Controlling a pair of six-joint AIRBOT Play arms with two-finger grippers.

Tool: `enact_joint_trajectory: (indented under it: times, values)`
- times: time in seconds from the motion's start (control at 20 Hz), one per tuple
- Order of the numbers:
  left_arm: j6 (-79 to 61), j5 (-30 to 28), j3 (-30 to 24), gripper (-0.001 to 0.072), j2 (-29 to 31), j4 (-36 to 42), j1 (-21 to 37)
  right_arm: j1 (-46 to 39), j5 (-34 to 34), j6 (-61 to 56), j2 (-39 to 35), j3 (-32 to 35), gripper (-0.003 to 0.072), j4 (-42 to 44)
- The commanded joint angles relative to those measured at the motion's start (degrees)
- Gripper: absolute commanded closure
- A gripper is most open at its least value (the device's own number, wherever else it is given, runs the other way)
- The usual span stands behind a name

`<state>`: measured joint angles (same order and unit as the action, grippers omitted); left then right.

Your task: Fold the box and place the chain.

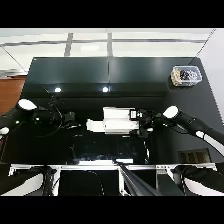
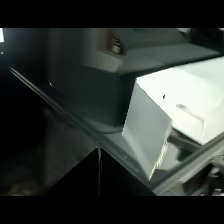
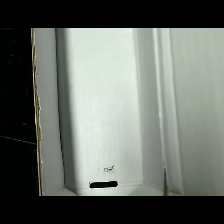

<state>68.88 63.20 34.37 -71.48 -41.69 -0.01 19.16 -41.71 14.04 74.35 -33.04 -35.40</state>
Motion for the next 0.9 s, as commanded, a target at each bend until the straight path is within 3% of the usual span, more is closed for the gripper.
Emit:
enact_joint_trajectory:
  times: [0.0,0.2,0.4,0.45,0.55,0.6,0.65,0.85]
  values:
    - [-0.55,-2.62,0.7,0.0686,-7.1,5.11,-3.43,0.0,-0.02,0.0,-0.04,-0.04,0.0579,0.0]
    - [-0.76,-5.22,4.28,0.0686,-11.21,5.11,-11.91,0.0,-0.02,0.0,-0.04,-0.04,0.0579,0.0]
    - [-7.17,-1.57,7.32,0.0681,-11.5,7.28,-13.07,0.0,-0.02,0.0,-0.04,-0.04,0.0579,0.0]
    - [-7.63,-0.37,8.07,0.0598,-11.5,7.28,-12.74,0.0,-0.02,0.0,-0.04,-0.04,0.0579,-0.02]
    - [-7.63,1.95,9.38,0.0224,-11.5,7.26,-12.26,0.0,-0.02,0.0,-0.04,-0.04,0.0579,0.0]
    - [-7.63,3.08,9.92,0.0134,-11.5,7.41,-12.2,0.0,-0.02,0.0,-0.04,-0.04,0.0579,0.0]
    - [-7.61,3.76,10.45,0.0073,-11.5,7.54,-12.11,0.0,-0.02,0.0,-0.04,-0.04,0.0579,0.0]
    - [-7.65,4.76,11.06,0.0068,-11.5,8.61,-12.63,0.0,-0.02,0.0,-0.04,-0.04,0.0579,0.0]
